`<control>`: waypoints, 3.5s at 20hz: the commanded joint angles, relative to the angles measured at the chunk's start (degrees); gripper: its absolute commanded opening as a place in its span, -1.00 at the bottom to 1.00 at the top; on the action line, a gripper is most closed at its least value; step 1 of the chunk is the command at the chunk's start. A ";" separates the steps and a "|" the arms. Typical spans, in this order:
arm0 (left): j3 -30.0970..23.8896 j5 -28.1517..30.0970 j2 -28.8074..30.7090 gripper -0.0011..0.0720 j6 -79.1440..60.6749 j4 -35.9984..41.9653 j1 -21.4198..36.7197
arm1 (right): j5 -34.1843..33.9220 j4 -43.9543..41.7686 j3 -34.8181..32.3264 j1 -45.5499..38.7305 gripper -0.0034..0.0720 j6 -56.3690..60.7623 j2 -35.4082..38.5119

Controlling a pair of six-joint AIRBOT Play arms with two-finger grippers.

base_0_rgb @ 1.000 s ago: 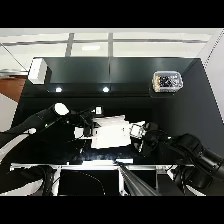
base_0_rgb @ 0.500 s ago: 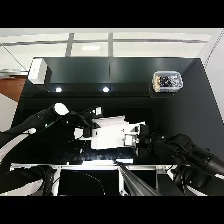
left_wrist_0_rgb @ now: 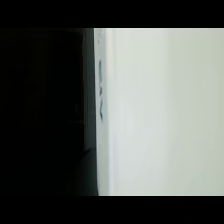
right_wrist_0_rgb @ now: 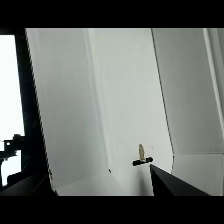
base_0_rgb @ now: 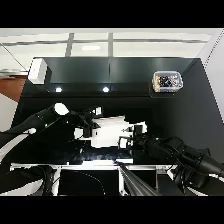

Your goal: Fold the box and place the chain.

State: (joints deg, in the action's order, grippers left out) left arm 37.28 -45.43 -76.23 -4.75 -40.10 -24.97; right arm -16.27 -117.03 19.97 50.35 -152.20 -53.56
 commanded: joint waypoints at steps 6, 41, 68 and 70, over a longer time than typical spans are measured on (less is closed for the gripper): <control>0.00 -0.94 0.61 -0.90 -1.46 0.02 -0.07 | -1.29 0.09 4.55 -2.93 0.95 6.36 1.51; 0.00 -1.14 0.96 -0.90 -10.43 0.26 -0.11 | -7.54 -4.85 9.92 -5.70 0.94 2.36 -4.52; 0.00 -1.31 0.96 -0.90 -6.71 0.07 0.00 | -12.00 -17.49 9.90 -9.53 0.95 -15.50 -12.31; 0.00 -1.25 0.96 -0.90 -6.69 0.07 0.00 | -11.87 -17.46 9.90 -9.53 0.95 -18.08 -12.35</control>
State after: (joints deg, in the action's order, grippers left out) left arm 37.26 -46.96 -75.24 -11.51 -40.07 -25.04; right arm -27.51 -135.46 29.82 40.82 -166.87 -65.82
